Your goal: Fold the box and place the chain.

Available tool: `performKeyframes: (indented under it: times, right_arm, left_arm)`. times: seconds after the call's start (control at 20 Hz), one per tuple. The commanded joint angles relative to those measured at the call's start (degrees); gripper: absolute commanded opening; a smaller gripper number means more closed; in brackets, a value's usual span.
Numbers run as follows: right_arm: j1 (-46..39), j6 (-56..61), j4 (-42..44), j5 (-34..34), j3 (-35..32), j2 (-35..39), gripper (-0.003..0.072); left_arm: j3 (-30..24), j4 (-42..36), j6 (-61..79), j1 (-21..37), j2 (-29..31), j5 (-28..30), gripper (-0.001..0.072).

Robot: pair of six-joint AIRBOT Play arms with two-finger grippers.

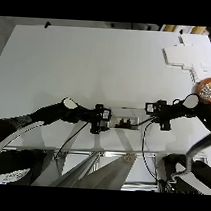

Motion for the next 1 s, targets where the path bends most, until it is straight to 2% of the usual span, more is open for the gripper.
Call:
performKeyframes:
  times: [0.0,0.25,0.3,0.35,0.45,0.5,0.65,0.75,0.95]
  right_arm:
    - [0.15,-1.55,-0.22,-4.63,-2.10,-0.44,0.0222]
    - [0.15,-1.55,0.24,-6.58,-2.69,-0.48,0.0214]
    - [0.15,-1.55,0.24,-6.56,-2.69,-0.48,0.0153]
    - [0.15,-1.53,0.24,-6.40,-2.73,-0.48,0.0148]
    - [0.15,-1.51,0.20,-4.59,-2.73,-0.35,0.0025]
    - [0.15,-1.51,0.17,-3.37,-2.73,0.26,0.0017]
    - [0.15,-0.59,0.13,-0.02,-2.73,5.31,0.0017]
    - [0.15,-0.35,3.10,2.78,-2.73,10.03,0.0017]
    - [0.15,0.61,16.52,8.28,-2.73,20.26,0.0018]
  left_arm:
    - [-0.02,0.02,0.02,0.02,0.04,0.00,0.0372]
    - [-0.02,0.02,0.02,0.02,0.04,0.00,0.0372]
    - [-0.02,0.02,0.02,0.02,0.04,0.00,0.0372]
    - [-0.02,0.02,0.02,0.02,0.04,0.00,0.0372]
    - [-0.02,0.02,0.02,0.02,0.04,0.00,0.0372]
    - [-0.02,0.02,0.02,0.02,0.04,0.00,0.0372]
    - [-0.02,0.02,0.02,0.02,0.04,0.00,0.0372]
    - [-0.02,0.02,0.02,0.02,0.04,0.00,0.0372]
    - [-0.02,0.02,0.02,0.02,0.04,0.00,0.0372]
